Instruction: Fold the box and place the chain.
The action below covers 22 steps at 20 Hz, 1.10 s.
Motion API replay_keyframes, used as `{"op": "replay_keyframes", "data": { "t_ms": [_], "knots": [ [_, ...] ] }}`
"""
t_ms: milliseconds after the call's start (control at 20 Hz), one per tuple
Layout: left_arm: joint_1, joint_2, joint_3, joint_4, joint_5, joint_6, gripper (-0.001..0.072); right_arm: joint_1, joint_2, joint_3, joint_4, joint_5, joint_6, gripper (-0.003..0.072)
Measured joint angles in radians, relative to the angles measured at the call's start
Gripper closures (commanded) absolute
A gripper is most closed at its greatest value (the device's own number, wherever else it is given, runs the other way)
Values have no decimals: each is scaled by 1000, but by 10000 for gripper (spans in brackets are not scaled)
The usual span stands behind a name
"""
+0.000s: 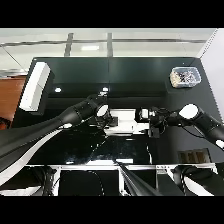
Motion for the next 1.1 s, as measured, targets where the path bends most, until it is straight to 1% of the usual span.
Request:
{"op": "replay_keyframes", "data": {
  "t_ms": [50, 100, 150, 450, 500, 550, 600, 800, 1050, 1100],
  "knots": [
    [0, 0, 0, 0, 0, 0, 683, 1, -8, 0, 16, -1, -12, 231],
    [0, 0, 0, 0, 0, 0, 683, 1, -16, -1, 30, -1, -22, 322],
    [0, 0, 0, 0, 0, 0, 683, 1, -23, -1, 41, 0, -29, 344],
    [0, 0, 0, 0, 0, 0, 683, 10, -63, -2, 89, 2, -47, 343],
    [0, 0, 0, 0, 0, 0, 683, 18, -70, -2, 97, -1, -47, 427],
    [0, 0, 0, 0, 0, 0, 683, 31, -77, -2, 102, -7, -47, 559],
    [0, 0, 0, 0, 0, 0, 683, 43, -83, -2, 112, -14, -47, 586],
    [0, 0, 0, 0, 0, -3, 682, 77, -98, -2, 145, -67, -29, 586],
    [0, 0, 0, -1, -1, 0, 683, 88, -124, -8, 208, -88, 3, 578],
    [0, 0, 0, -2, -1, 0, 683, 89, -132, -10, 225, -92, 6, 329]
  ]
}}
